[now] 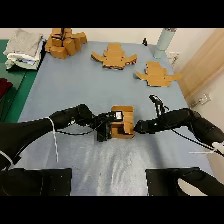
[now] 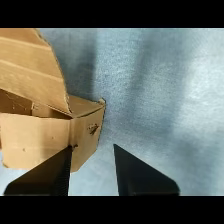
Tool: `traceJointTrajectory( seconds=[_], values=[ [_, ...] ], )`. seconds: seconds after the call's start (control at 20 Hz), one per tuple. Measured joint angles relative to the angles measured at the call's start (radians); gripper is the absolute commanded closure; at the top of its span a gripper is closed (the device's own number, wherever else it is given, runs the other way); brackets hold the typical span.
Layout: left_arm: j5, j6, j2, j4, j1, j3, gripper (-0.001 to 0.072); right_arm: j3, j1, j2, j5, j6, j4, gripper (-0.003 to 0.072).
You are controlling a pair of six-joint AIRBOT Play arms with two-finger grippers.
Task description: Fold the box.
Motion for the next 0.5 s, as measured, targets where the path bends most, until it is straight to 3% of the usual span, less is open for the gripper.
traceJointTrajectory(
  seconds=[0.5],
  values=[
    [0.000, -0.001, 0.000, -0.001, 0.000, 0.000, 0.0188, 0.074, 0.002, 0.013, -0.091, 0.124, -0.135, 0.0284]
  ],
)
